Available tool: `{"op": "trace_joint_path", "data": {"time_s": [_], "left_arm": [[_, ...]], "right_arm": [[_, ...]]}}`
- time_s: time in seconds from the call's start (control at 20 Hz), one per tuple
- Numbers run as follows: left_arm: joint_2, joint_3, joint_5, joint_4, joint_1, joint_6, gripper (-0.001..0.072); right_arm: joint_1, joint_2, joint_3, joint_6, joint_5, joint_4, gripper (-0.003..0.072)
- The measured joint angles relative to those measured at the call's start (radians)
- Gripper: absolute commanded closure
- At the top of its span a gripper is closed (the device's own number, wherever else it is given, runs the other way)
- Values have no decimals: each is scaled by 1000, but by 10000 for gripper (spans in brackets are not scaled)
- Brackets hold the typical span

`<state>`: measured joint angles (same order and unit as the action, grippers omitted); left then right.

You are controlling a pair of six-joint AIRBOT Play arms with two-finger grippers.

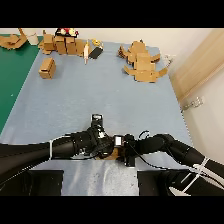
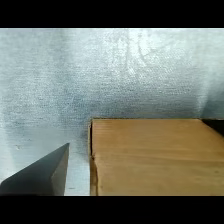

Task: Fold the box.

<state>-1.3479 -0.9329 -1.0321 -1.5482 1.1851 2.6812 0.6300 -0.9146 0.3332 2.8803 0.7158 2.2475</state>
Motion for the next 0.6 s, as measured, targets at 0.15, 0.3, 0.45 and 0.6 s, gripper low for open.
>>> {"op": "trace_joint_path", "data": {"time_s": [0.15,0.3,0.45,0.6], "left_arm": [[-11,-5,-10,-5,0,2,239],[-16,-7,10,-6,0,4,240],[-17,-8,43,-3,6,0,300],[-18,-7,44,-4,10,-9,545]], "right_arm": [[0,0,0,0,0,0,251],[0,0,0,0,0,0,251],[0,0,0,-1,0,0,251],[0,0,0,-2,0,0,251]]}}
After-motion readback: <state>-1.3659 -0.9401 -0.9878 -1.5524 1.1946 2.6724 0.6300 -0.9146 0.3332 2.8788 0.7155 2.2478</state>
